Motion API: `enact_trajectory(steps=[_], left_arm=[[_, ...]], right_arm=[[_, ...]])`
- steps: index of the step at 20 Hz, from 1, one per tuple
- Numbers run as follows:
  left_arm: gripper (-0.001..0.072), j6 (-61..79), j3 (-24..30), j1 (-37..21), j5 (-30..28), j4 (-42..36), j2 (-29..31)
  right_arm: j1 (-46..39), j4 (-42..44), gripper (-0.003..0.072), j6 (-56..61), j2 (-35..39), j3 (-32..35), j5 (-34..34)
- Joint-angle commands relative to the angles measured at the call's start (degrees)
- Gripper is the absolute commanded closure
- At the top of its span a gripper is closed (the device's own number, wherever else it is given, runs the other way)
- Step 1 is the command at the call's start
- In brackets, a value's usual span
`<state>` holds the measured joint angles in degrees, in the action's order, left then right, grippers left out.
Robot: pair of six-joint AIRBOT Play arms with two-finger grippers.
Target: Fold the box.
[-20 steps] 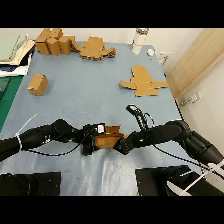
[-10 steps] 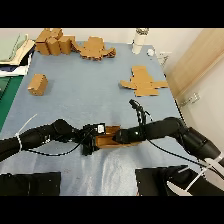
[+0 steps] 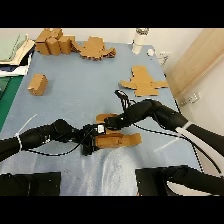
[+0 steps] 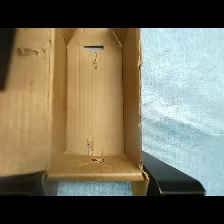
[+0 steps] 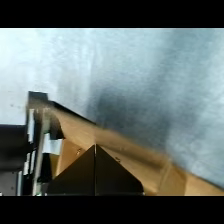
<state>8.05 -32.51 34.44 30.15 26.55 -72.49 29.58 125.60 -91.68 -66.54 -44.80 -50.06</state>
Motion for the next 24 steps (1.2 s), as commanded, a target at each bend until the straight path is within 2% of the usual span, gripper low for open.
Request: enact_trajectory(steps=[1, 15, 19, 22, 24], left_arm=[[0.0235, 0.0, 0.0, 0.0, 0.0, 0.0, 0.0], [0.0236, 0.0, 0.0, 0.0, 0.0, 0.0, 0.0], [0.0236, 0.0, 0.0, 0.0, 0.0, 0.0, 0.0], [0.0236, 0.0, 0.0, 0.0, 0.0, 0.0, 0.0], [0.0236, 0.0, 0.0, 0.0, 0.0, 0.0, 0.0]], right_arm=[[0.0, -3.5, 0.0683, -2.6, -5.2, -1.0, 0.1], [0.0, -3.8, 0.0684, -5.3, -4.7, -1.2, -1.2], [-0.3, -9.6, 0.0685, -4.7, 5.0, -1.8, -2.0], [-0.3, -17.4, 0.0684, -2.7, 13.3, -1.4, -8.4], [-0.2, -18.2, 0.0684, -4.2, 18.4, 1.0, -12.3]])
